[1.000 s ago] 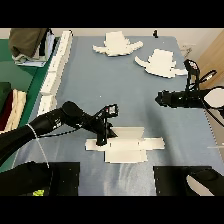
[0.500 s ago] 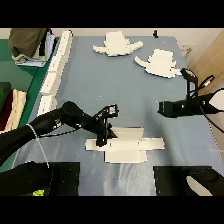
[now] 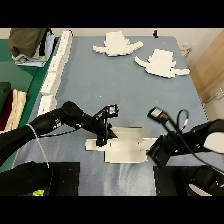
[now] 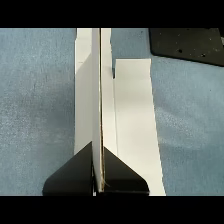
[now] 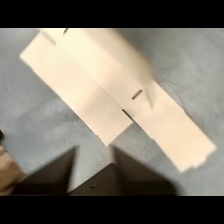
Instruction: Fold the box.
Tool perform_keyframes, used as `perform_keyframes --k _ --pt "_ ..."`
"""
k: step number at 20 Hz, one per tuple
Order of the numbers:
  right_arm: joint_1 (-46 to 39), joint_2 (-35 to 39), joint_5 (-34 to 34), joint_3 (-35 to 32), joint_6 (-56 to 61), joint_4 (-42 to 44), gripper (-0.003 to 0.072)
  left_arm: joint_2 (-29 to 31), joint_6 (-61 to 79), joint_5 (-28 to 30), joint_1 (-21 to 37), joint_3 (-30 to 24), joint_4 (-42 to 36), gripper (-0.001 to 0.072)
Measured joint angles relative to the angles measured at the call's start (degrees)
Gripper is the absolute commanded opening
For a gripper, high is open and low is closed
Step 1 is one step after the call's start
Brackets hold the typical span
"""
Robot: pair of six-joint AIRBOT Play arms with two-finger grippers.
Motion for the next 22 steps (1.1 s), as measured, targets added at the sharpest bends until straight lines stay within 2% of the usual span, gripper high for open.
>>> perform_keyframes --k 4,8,12,17,19,22 --pt "13.97 -3.43 -8.76 -5.53 -12.44 -5.51 0.0651 0.00 0.00 -0.02 0.00 0.00 -0.02 0.0018" --pt "23.30 -8.63 -16.02 -7.32 -15.74 -12.79 0.0648 0.00 0.00 -0.02 0.00 0.00 -0.02 0.0018" --pt "29.75 -12.94 -20.92 -7.91 -11.34 -19.78 0.0644 0.00 0.00 -0.02 0.00 0.00 -0.02 0.0018" --pt "34.88 -15.32 -25.49 -9.16 0.33 -30.91 0.0642 0.00 -0.02 -0.02 0.00 0.00 -0.02 0.0018" --pt "35.63 -15.87 -26.40 -9.57 3.48 -33.70 0.0566 0.00 0.00 -0.02 0.00 0.00 -0.02 0.0018" --pt "36.04 -16.26 -27.08 -9.84 7.28 -36.79 0.0567 0.00 0.00 0.00 0.00 0.00 -0.02 0.0018"
